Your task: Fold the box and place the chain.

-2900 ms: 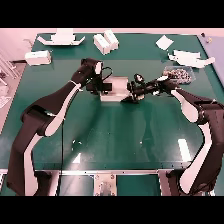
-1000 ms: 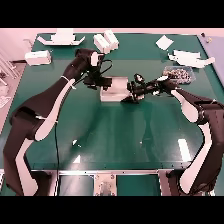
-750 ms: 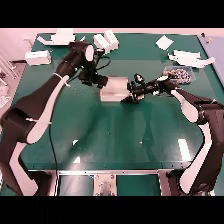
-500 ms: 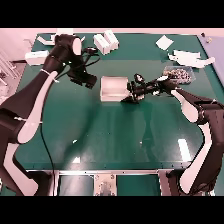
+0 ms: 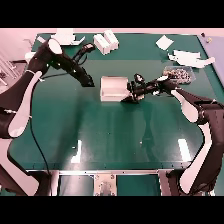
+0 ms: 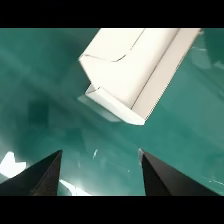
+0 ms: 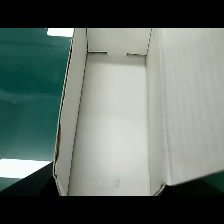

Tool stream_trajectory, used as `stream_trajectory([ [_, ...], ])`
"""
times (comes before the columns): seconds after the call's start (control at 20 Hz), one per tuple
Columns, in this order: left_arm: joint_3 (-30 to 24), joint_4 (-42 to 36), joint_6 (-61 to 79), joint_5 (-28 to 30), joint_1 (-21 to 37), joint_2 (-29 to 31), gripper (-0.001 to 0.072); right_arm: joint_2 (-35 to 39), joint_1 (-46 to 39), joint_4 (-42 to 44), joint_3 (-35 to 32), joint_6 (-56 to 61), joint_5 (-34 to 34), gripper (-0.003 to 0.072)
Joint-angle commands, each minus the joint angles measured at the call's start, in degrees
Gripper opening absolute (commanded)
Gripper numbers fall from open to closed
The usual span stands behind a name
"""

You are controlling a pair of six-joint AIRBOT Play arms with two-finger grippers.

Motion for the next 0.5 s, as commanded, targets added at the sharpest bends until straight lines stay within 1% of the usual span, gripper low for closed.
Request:
stream_trajectory([
  [0.0,-7.08,-7.21,17.11,7.32,1.36,0.07,0.0577,0.0,0.02,0.02,-0.02,0.0,0.0,0.0527],
  [0.1,-8.13,-7.72,17.03,8.63,1.36,0.07,0.0576,0.0,0.02,0.02,-0.02,0.0,0.0,0.0527],
  [0.15,-8.13,-7.93,16.11,7.76,1.36,0.07,0.0577,0.0,0.02,0.02,-0.02,0.0,0.0,0.0528],
  [0.25,-9.66,-8.11,27.26,7.32,1.68,0.0,0.058,0.0,0.02,0.02,-0.02,0.0,0.0,0.0528],
  [0.35,-12.11,-10.27,32.59,8.61,2.49,0.0,0.072,0.0,0.02,0.02,-0.02,0.0,0.0,0.0528],
  [0.45,-14.78,-13.7,38.58,11.39,2.84,-0.02,0.072,0.0,0.02,0.02,-0.02,0.0,0.0,0.0528],
])
